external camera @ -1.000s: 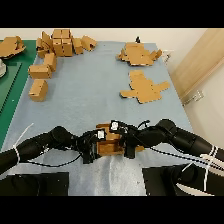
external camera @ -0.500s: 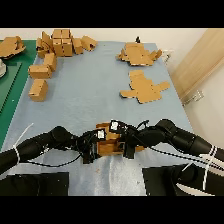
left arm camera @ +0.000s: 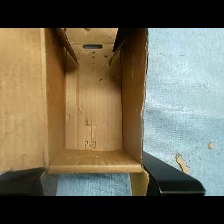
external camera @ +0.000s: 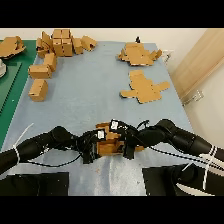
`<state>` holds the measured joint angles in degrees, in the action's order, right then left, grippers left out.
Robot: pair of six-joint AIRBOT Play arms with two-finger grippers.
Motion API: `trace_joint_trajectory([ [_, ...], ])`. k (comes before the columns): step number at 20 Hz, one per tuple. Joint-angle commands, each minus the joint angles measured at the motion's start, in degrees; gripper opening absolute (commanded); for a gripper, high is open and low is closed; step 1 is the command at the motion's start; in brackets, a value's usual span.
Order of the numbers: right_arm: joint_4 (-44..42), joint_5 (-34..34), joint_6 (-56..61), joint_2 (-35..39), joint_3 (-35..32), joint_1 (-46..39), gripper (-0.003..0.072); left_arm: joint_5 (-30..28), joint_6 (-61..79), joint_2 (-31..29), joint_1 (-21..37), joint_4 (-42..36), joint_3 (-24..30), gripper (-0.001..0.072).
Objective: Fold the box.
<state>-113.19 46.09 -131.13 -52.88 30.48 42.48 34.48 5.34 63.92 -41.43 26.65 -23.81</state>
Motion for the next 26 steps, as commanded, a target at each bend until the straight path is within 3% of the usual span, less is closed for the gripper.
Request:
trace_joint_trajectory([
  [1,0.81,2.67,1.79,0.07,0.0,0.0,0.0437,0.0,-0.04,0.02,0.0,-0.02,-0.02,0.0405],
  [3,5.22,6.91,9.14,0.44,0.02,0.0,0.0107,0.0,-0.04,0.02,0.0,-0.02,-0.02,0.0405],
  [4,8.31,9.03,13.97,0.81,0.02,0.0,0.0084,0.0,-0.04,0.02,0.0,-0.02,-0.02,0.0405],
  [5,12.0,11.34,19.82,1.57,0.04,0.0,0.0011,0.0,-0.04,0.02,0.0,-0.02,-0.02,0.0405],
  [10,28.2,22.84,47.84,11.3,0.02,-0.5,0.0003,0.0,-0.04,0.02,0.0,-0.02,-0.02,0.0405],
  [13,33.59,29.03,57.42,16.52,0.0,-5.46,0.0003,0.0,-0.04,0.02,0.0,-0.02,-0.02,0.0405],
  [16,31.12,29.83,58.88,16.98,-0.09,-13.29,0.0003,0.0,-0.04,0.02,0.0,-0.02,-0.02,0.0405],
  [20,23.98,24.83,59.06,12.63,-0.22,-20.68,0.0003,0.0,-0.04,0.02,0.0,-0.02,-0.02,0.0405],
  [26,8.37,15.45,56.46,2.84,-4.24,-21.18,0.0002,0.0,-0.04,0.02,0.0,-0.02,-0.02,0.0405],
])
